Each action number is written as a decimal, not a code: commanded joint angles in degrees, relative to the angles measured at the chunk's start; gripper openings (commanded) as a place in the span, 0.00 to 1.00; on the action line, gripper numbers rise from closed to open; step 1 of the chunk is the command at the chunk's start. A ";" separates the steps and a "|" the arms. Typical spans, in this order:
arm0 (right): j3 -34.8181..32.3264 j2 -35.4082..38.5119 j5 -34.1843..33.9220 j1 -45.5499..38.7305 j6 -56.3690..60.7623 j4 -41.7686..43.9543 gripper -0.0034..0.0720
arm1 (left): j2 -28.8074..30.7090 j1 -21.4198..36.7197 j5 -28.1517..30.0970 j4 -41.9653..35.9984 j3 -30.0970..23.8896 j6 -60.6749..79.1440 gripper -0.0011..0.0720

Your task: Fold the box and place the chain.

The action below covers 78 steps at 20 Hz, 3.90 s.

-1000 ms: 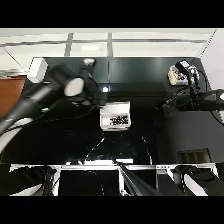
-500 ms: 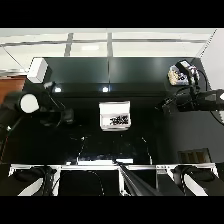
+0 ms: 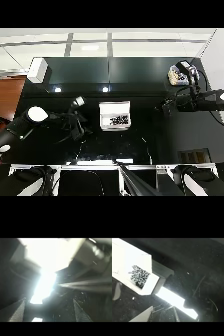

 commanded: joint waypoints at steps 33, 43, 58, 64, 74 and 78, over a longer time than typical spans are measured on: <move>-0.04 -0.04 0.55 0.04 2.47 0.26 0.46 | -19.89 -5.81 4.74 -6.86 9.38 28.83 0.42; -0.02 -4.59 -19.28 9.33 3.32 1.55 1.00 | -19.91 -5.95 4.57 -5.51 9.27 30.12 0.42; -0.02 -15.41 -23.93 19.69 -13.07 2.82 1.00 | -19.91 -5.95 4.20 -5.49 9.27 30.14 0.42; -0.02 -15.41 -17.86 20.02 -18.91 2.95 1.00 | -19.91 -5.95 4.17 -5.49 9.27 30.14 0.42; -0.02 -15.61 -10.58 20.15 -32.13 3.69 1.00 | -19.91 -5.95 4.17 -5.49 9.27 30.14 0.42; -0.02 -16.17 -10.69 21.68 -33.51 3.69 0.93 | -19.91 -5.95 4.17 -5.49 9.27 30.12 0.42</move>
